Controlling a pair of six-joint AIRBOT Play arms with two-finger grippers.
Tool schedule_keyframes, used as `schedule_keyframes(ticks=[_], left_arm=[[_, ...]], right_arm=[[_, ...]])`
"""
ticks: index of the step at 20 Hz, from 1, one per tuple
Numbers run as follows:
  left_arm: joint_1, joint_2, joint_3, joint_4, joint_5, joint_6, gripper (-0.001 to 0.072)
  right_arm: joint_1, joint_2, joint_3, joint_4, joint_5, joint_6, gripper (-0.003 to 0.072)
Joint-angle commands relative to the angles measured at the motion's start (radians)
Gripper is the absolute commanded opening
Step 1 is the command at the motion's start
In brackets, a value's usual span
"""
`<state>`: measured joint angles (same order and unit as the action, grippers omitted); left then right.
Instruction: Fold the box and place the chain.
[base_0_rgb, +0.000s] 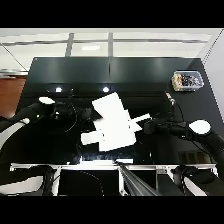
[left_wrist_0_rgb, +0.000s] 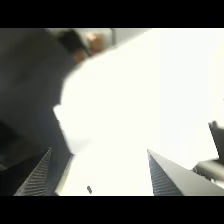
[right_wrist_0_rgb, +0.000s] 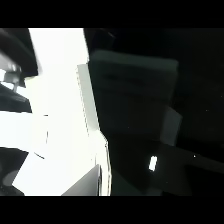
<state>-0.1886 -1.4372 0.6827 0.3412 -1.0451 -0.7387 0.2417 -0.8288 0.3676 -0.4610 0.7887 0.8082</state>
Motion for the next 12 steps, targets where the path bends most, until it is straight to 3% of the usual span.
schedule_keyframes(ticks=[1,5,7,9,11,12], left_arm=[[-0.018,-0.101,0.023,-0.053,-0.129,0.113,0.0700],[-0.018,-0.183,0.076,-0.055,-0.290,0.239,0.0679],[-0.018,-0.206,0.103,-0.031,-0.317,0.240,0.0652],[-0.018,-0.222,0.137,-0.016,-0.336,0.280,0.0503],[-0.018,-0.229,0.164,-0.012,-0.365,0.332,0.0477],[-0.019,-0.229,0.174,-0.007,-0.380,0.350,0.0419]], right_arm=[[0.006,0.001,-0.001,0.000,-0.004,0.004,0.0050],[0.005,0.001,-0.001,0.000,-0.004,0.004,0.0050],[0.005,0.001,-0.001,-0.001,-0.004,0.004,0.0050],[0.005,0.001,-0.001,-0.003,-0.004,0.004,0.0050],[0.005,0.001,-0.001,-0.004,-0.004,0.004,0.0050],[0.005,0.001,-0.001,-0.005,-0.004,0.004,0.0050]])
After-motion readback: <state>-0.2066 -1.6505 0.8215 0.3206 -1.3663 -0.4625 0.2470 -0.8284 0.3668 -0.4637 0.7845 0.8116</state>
